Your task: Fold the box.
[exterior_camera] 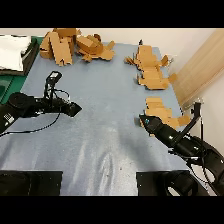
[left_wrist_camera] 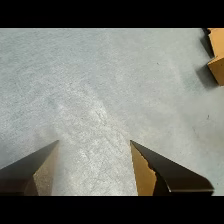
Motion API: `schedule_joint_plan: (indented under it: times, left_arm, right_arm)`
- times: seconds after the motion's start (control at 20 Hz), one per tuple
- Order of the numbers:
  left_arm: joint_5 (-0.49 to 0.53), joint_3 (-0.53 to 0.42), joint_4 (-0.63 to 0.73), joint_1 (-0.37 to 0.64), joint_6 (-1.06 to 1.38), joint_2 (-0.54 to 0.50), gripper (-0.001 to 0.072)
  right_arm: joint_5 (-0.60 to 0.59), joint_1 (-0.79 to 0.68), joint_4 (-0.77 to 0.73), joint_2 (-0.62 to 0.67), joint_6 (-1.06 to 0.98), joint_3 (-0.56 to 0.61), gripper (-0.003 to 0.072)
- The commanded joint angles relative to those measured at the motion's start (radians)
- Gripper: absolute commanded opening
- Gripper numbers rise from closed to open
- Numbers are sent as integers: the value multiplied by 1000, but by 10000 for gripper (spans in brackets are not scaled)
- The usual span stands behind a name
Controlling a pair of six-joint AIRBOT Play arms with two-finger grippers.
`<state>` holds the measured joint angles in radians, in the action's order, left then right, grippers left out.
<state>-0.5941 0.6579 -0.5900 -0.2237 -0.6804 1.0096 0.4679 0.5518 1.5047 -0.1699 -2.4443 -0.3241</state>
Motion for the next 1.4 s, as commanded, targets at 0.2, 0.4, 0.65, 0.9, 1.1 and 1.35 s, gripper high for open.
schedule_joint_plan:
  times: [0.2, 0.4, 0.65, 0.9, 1.1, 1.35]
  left_arm:
    - [0, 0, 0, 0, 0, 0, 691]
    - [0, 0, 0, 0, 1, 0, 691]
    - [37, 0, 9, 0, 2, 0, 691]
    - [45, 0, 85, -1, -2, 0, 691]
    - [64, 0, 186, 0, -26, 0, 691]
    - [63, 0, 182, 0, -52, 0, 691]
  right_arm:
    - [13, 1, -1, 1, -1, 1, 5]
    - [13, 1, -1, 1, -1, 1, 5]
    - [-59, 0, -5, 1, -31, 1, 6]
    - [-54, -8, 23, 1, -35, 1, 6]
    - [180, -155, 170, -29, -102, -27, 93]
    - [683, -609, 366, -194, 287, -290, 184]
